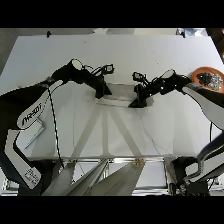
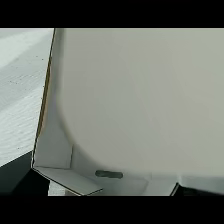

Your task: Fold the box and place the chain.

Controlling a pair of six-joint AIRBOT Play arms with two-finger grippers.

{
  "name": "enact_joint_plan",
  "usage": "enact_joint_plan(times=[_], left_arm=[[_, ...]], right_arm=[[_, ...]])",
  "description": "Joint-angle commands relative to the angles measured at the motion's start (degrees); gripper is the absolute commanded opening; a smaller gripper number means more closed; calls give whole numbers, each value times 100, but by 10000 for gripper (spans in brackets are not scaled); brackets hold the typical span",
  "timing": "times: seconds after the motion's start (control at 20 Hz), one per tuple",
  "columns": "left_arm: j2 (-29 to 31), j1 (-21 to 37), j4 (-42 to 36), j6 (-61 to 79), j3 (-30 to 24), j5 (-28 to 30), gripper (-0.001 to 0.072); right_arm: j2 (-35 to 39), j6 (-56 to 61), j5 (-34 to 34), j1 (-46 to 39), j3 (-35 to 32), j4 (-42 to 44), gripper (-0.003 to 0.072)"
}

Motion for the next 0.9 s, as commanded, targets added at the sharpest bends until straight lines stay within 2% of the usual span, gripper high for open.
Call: enact_joint_plan(times=[0.0,0.5,0.6,0.65,0.85], left_arm=[[0,7,2,0,0,2,9],[0,4,2,0,0,2,9],[0,7,2,0,0,0,9],[0,7,2,0,0,2,9],[0,4,2,0,0,2,9]], right_arm=[[103,15,-286,-4,-81,-37,692],[273,166,-566,-9,-249,-31,690],[271,166,-566,-9,-280,-22,670],[271,164,-564,-9,-280,2,637],[271,101,-553,-9,-280,348,631]])
